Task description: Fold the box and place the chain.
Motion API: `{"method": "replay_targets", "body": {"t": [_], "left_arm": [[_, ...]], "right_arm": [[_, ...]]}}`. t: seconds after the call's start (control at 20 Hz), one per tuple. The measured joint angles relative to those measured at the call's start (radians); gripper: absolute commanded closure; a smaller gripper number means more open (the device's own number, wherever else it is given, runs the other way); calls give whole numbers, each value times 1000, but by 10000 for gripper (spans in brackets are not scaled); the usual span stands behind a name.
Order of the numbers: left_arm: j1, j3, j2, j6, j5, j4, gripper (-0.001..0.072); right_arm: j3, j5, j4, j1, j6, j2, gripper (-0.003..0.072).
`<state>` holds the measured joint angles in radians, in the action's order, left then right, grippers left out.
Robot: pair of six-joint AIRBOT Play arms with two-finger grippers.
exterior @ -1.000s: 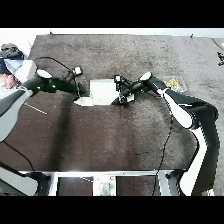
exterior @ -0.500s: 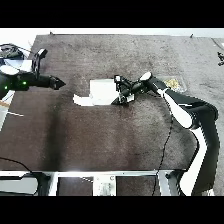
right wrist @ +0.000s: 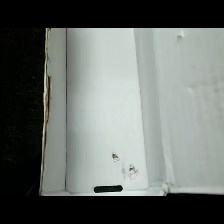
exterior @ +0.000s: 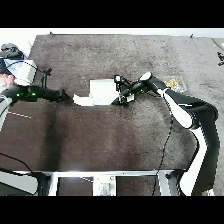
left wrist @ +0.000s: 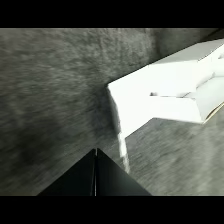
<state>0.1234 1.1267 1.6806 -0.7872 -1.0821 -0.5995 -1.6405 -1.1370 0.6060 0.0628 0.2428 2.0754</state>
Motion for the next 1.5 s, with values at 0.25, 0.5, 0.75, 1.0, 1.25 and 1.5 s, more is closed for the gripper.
{"method": "replay_targets", "body": {"t": [0.25, 0.5, 0.75, 1.0, 1.25, 1.5], "left_arm": [[-54, -2, 63, -18, 3, 20, 700], [-111, -2, 84, 2, 50, 77, 699], [-128, 35, 88, 70, 22, 185, 698], [-132, 61, 88, 102, -24, 248, 408], [-138, 66, 88, 133, -84, 294, 545], [-143, 67, 88, 135, -99, 300, 400]], "right_arm": [[0, 0, 0, 0, 0, 0, 310], [0, 0, 0, 0, 0, 0, 310], [0, 0, 0, 0, 0, 0, 310], [0, 0, 0, 0, 0, 0, 310], [0, 0, 0, 0, 0, 0, 310], [0, 0, 0, 0, 0, 0, 310]]}}
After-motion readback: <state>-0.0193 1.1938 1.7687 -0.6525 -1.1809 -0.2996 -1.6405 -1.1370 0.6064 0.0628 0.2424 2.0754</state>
